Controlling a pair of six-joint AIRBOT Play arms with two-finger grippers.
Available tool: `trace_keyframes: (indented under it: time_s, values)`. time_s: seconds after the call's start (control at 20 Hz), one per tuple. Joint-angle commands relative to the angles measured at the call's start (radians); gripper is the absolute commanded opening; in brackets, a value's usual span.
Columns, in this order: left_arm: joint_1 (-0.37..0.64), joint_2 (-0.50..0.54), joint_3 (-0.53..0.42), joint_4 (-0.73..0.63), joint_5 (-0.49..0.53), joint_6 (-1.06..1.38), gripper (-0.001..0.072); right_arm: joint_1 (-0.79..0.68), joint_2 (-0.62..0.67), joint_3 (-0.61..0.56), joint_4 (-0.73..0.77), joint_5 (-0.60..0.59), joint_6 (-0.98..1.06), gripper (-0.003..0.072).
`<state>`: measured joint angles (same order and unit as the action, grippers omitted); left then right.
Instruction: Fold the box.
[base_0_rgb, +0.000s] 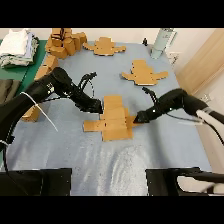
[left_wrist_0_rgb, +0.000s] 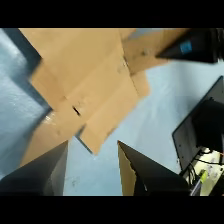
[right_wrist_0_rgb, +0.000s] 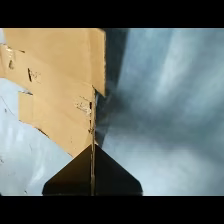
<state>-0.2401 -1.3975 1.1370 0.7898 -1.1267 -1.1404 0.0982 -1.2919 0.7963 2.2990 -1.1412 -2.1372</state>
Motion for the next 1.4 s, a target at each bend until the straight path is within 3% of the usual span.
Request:
trace_keyframes:
  time_s: [0.0,0.15,0.3,0.45,0.6,0.7,0.75,0.8,1.35]
  values:
    - [0.025,-0.011,-0.026,0.006,0.084,0.046,0.047,0.072,0.186,-0.209,-0.001,0.146,-0.01,0.0001]
    - [0.05,-0.066,-0.023,-0.016,0.154,0.081,0.047,0.113,0.262,-0.273,-0.003,0.152,0.002,0.0002]
    - [0.054,-0.157,-0.009,-0.119,0.136,0.196,0.047,0.129,0.283,-0.278,-0.006,0.172,0.007,0.0001]
    - [0.054,-0.249,0.03,-0.247,0.068,0.311,0.0469,0.129,0.283,-0.278,-0.006,0.172,0.008,0.0002]
    - [0.053,-0.327,0.085,-0.281,-0.091,0.372,0.0469,0.129,0.283,-0.278,-0.006,0.172,0.008,0.0001]
    - [0.053,-0.345,0.102,-0.302,-0.193,0.408,0.0467,0.129,0.282,-0.278,-0.006,0.173,0.008,0.0002]
    - [0.053,-0.349,0.103,-0.323,-0.223,0.429,0.041,0.129,0.282,-0.278,-0.006,0.173,0.008,0.0002]
    - [0.053,-0.349,0.104,-0.328,-0.23,0.447,0.0295,0.129,0.282,-0.278,-0.006,0.172,0.008,0.0002]
    - [0.053,-0.37,0.111,-0.367,-0.215,0.475,0.0282,0.129,0.282,-0.278,-0.008,0.164,0.017,0.0002]
